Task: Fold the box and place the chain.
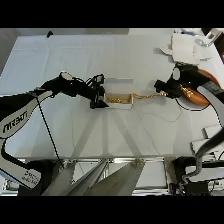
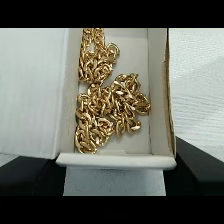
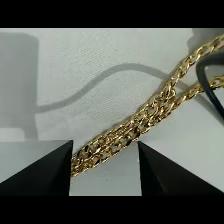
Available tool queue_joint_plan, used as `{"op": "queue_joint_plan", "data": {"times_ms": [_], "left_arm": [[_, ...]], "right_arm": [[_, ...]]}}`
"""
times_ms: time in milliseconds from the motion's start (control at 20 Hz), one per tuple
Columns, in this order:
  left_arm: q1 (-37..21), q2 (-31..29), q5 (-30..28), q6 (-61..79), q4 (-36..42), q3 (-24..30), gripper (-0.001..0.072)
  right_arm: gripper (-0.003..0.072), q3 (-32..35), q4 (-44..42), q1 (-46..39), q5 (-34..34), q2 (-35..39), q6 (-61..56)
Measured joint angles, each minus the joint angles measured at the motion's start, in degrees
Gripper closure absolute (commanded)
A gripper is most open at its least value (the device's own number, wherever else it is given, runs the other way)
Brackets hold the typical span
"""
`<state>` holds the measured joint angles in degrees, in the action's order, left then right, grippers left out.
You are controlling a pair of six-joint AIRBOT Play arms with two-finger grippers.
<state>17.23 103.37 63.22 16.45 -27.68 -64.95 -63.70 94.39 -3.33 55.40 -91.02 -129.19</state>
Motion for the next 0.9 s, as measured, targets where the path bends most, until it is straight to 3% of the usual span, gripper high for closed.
{"op": "queue_joint_plan", "data": {"times_ms": [100, 150, 200, 600, 900], "left_arm": [[0.0, 0.0, 0.0, 0.0, 0.0, 0.0, 0.0316], [0.0, 0.0, 0.0, 0.0, 0.0, 0.0, 0.0316], [0.0, 0.0, 0.0, 0.0, 0.0, 0.0, 0.0316], [0.0, 0.0, 0.0, 0.0, 0.0, 0.0, 0.0316], [0.0, 0.0, 0.0, 0.0, 0.0, 0.0, 0.0316]], "right_arm": [[0.0488, 0.0, 0.5, 0.1, -0.3, -0.4, -1.2], [0.0612, 0.0, 0.8, 0.2, -0.8, -0.6, -1.5], [0.0672, 0.0, 1.1, 0.3, -1.0, -0.7, -1.8], [0.0674, 0.1, 2.4, 3.5, -2.3, -0.1, -1.5], [0.0675, 0.1, 4.0, 8.8, -1.7, 6.6, 4.9]]}}
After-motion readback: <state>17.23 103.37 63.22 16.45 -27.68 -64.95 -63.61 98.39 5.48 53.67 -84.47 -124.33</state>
